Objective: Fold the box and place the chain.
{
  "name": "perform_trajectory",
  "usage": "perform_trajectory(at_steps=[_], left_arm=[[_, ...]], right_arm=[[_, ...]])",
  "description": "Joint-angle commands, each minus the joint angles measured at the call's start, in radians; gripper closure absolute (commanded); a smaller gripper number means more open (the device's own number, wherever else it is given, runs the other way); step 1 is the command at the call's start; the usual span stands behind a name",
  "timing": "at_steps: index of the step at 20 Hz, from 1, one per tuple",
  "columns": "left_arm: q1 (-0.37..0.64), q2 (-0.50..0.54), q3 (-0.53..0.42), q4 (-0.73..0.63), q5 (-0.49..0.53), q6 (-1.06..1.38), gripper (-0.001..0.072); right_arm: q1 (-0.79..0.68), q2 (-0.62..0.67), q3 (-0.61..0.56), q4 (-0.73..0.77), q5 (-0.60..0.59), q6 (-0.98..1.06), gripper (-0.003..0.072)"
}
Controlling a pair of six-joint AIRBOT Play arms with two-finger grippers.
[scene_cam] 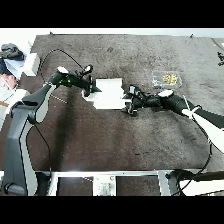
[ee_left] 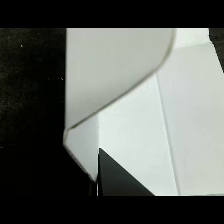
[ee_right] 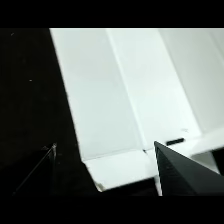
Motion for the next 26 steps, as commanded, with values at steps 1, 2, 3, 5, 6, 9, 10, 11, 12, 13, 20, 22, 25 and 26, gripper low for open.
perform_trajectory(at_steps=[1,2,3,5,6,9,10,11,12,13,20,22,25,26], left_arm=[[-0.001,-0.001,0.0,0.0,0.0,0.0,0.0697],[-0.001,-0.001,0.0,0.0,0.0,0.0,0.0697],[-0.001,-0.001,0.0,0.0,0.0,0.0,0.0697],[-0.001,-0.001,0.0,0.0,0.001,0.0,0.0697],[-0.001,-0.001,0.0,0.0,0.0,0.0,0.0697],[-0.001,-0.001,0.0,0.0,0.0,0.0,0.0697],[-0.001,-0.001,0.0,0.0,0.0,0.0,0.0697],[-0.001,-0.001,0.0,0.0,0.0,0.0,0.0697],[-0.001,-0.001,0.0,0.0,0.0,0.0,0.0697],[-0.001,-0.001,0.0,0.0,0.0,0.0,0.0697],[-0.001,-0.001,0.0,0.0,0.0,0.0,0.0697],[-0.001,-0.001,0.0,0.0,0.0,0.0,0.0697],[-0.001,-0.001,0.0,0.0,0.0,0.0,0.0697],[-0.001,-0.001,0.0,0.0,-0.001,0.0,0.0697]], right_arm=[[0.045,-0.014,0.011,-0.116,-0.023,0.018,-0.0008],[0.058,-0.015,0.011,-0.121,-0.058,0.025,-0.0007],[0.068,-0.017,0.012,-0.12,-0.088,0.024,0.0032],[0.089,-0.024,0.012,-0.128,-0.177,0.024,0.0031],[0.095,-0.027,0.012,-0.128,-0.215,0.024,0.0031],[0.099,-0.034,0.013,-0.121,-0.291,0.025,0.0031],[0.099,-0.034,0.015,-0.092,-0.303,0.024,0.0031],[0.099,-0.033,0.023,-0.081,-0.305,0.025,0.0031],[0.099,-0.032,0.035,-0.081,-0.304,0.032,0.0031],[0.099,-0.032,0.048,-0.081,-0.304,0.037,0.0032],[0.04,0.014,0.086,-0.063,-0.206,0.054,0.0031],[0.032,-0.001,0.091,-0.023,-0.187,0.023,0.0032],[0.016,-0.021,0.134,-0.044,-0.18,0.026,0.0031],[0.002,-0.032,0.147,-0.044,-0.151,0.029,0.0031]])
